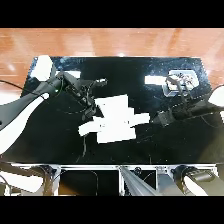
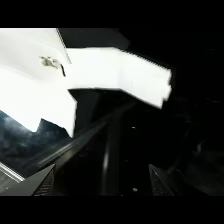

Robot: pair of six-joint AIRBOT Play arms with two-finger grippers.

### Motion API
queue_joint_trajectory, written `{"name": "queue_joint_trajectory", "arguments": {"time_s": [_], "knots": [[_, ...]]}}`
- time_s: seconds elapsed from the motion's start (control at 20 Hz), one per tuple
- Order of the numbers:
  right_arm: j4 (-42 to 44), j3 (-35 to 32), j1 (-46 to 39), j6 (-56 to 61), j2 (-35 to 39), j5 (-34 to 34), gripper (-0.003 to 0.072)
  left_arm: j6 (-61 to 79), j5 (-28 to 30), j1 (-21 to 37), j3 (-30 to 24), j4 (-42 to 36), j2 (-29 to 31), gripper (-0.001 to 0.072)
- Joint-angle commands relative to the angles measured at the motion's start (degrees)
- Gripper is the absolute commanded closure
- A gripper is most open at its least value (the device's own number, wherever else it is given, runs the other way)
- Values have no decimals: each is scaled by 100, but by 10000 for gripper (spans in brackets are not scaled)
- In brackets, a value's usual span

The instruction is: Fold the box and place the chain.

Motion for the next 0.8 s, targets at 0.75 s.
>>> {"name": "queue_joint_trajectory", "arguments": {"time_s": [0.75], "knots": [[-369,129,-81,-1735,15,-463,-26,308,-3574,-1084,-2273,1241,1635,691]]}}
